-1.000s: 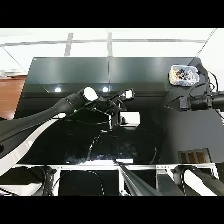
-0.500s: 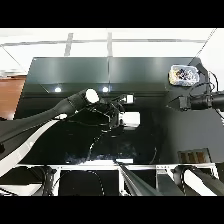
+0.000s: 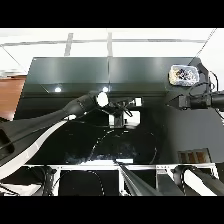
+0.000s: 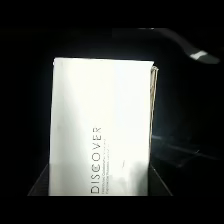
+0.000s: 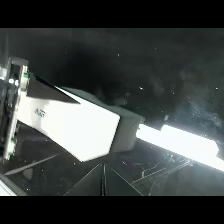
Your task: Fold the box and place the chain.
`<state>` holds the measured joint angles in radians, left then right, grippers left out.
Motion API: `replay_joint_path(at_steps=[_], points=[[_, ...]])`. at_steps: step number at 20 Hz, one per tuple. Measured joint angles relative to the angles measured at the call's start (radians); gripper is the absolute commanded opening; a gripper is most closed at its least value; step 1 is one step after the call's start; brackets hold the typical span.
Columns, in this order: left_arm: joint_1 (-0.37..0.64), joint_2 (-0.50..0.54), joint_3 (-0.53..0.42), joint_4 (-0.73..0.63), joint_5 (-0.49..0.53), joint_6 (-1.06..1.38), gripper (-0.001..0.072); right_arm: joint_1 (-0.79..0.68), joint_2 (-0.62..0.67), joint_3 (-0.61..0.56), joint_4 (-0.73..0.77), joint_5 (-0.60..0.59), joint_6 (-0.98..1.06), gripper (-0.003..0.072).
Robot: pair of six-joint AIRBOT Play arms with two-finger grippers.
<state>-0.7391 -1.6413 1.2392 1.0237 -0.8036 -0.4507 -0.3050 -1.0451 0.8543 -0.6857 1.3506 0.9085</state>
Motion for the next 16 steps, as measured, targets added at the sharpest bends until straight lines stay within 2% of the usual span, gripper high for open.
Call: replay_joint_path(at_steps=[3,7,10,12,16], points=[[0.080,0.025,0.050,0.233,-0.037,-0.254,0.0281,0.000,0.000,0.000,0.000,-0.011,0.000,0.0012],[0.337,0.076,0.077,0.452,-0.080,-0.594,0.0281,0.000,0.000,0.000,0.001,-0.034,0.000,0.0012],[0.573,0.090,0.095,0.504,-0.100,-0.780,0.0281,0.002,0.000,0.000,0.003,-0.058,0.000,0.0011],[0.722,0.074,0.127,0.505,-0.079,-0.856,0.0281,0.010,0.000,0.000,0.009,-0.083,0.000,0.0012],[0.893,-0.029,0.264,0.478,-0.079,-0.900,0.0281,0.061,0.000,0.000,0.018,-0.180,0.000,0.0012]])
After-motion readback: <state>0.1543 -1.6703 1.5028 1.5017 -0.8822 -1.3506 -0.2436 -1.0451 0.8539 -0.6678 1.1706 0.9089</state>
